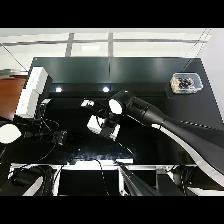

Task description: Fold the box and place the chain.

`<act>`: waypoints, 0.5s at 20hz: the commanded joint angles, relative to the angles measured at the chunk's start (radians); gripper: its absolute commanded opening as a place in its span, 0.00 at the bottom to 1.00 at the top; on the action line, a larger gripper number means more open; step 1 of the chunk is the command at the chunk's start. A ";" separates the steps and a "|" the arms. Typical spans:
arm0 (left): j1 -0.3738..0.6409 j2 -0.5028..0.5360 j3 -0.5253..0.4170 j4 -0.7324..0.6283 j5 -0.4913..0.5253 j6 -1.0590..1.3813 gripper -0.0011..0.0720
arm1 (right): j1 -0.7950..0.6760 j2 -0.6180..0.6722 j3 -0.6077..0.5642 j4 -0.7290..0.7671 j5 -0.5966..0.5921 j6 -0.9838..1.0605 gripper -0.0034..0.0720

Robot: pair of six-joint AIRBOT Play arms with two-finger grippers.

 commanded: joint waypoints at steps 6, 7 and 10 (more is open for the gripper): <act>0.000 0.000 0.000 -0.020 -0.003 0.008 0.96 | 0.001 -0.015 -0.001 0.006 0.021 0.000 0.22; 0.000 0.000 0.000 -0.020 -0.003 0.008 0.96 | 0.001 -0.016 -0.001 0.007 0.019 0.000 0.22; 0.000 0.000 0.000 -0.019 -0.002 0.016 0.96 | 0.001 -0.013 0.000 0.004 0.053 0.001 0.22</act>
